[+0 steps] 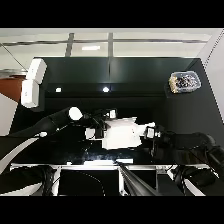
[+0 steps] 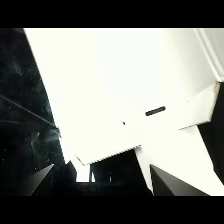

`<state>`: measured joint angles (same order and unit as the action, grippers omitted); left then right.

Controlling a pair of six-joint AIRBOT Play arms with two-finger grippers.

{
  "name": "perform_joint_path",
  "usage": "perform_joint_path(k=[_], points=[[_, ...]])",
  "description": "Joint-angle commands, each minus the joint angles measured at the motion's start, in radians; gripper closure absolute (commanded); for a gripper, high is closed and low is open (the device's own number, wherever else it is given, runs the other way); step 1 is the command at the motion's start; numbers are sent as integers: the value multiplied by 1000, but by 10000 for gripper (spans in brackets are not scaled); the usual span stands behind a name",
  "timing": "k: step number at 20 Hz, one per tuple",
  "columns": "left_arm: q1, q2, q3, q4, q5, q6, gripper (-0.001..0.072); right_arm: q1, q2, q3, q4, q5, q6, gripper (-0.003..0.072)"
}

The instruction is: Fold the box and place the chain.

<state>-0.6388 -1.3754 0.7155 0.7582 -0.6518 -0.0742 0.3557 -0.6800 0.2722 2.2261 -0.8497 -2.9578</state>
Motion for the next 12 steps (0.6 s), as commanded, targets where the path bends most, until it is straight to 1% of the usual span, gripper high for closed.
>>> perform_joint_path(k=[1, 5, 8, 10, 12], points=[[-1, -1, 2, 0, -10, 0, 676, 66, -43, -5, -38, 58, -30, -13], [-1, -1, 2, 0, -10, 0, 676, 171, -106, -5, -26, 205, -27, -13], [-1, -1, 2, 0, -11, 0, 676, 229, -140, -5, 16, 340, 67, -13], [-1, -1, 2, 0, -11, 0, 676, 232, -140, 12, 13, 377, 108, -13], [-1, -1, 2, 0, -10, 0, 676, 216, -140, 52, -39, 379, 140, -13]])
